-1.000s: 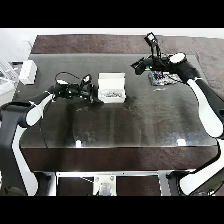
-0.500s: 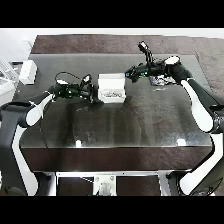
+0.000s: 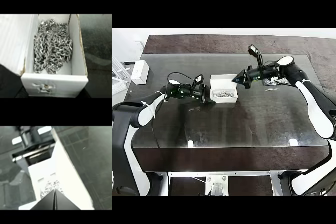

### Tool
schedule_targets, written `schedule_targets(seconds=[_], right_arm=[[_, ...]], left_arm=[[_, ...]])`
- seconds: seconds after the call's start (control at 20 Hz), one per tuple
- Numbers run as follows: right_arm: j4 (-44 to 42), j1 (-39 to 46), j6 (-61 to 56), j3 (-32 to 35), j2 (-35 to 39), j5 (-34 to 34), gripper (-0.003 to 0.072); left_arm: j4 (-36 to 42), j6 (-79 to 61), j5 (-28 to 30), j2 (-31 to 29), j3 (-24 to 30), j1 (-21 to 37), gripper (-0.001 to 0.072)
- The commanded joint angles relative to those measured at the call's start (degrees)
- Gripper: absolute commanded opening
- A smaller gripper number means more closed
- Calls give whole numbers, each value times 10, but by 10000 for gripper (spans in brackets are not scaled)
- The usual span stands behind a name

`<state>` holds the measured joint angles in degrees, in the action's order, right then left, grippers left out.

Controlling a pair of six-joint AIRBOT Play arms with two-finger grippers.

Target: Fold the box and place the chain.

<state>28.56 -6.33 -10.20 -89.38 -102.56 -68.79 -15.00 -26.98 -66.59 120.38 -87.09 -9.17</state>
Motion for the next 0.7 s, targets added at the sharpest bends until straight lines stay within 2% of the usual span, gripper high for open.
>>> schedule_targets(seconds=[0.0, 0.1, 0.3, 0.65], right_arm=[[-50, 5, 60, 27, 16, 36, -1], [-87, 12, 94, 26, 45, 51, -1], [-96, 26, 125, 26, 83, 160, 0], [-96, 28, 133, 23, -28, 168, 0]], left_arm=[[0, 0, 0, 0, 0, 0, 522], [0, 0, 1, 0, 0, 1, 522], [0, 0, 1, 0, 0, 0, 522], [0, 0, 1, 0, 0, 0, 522]])
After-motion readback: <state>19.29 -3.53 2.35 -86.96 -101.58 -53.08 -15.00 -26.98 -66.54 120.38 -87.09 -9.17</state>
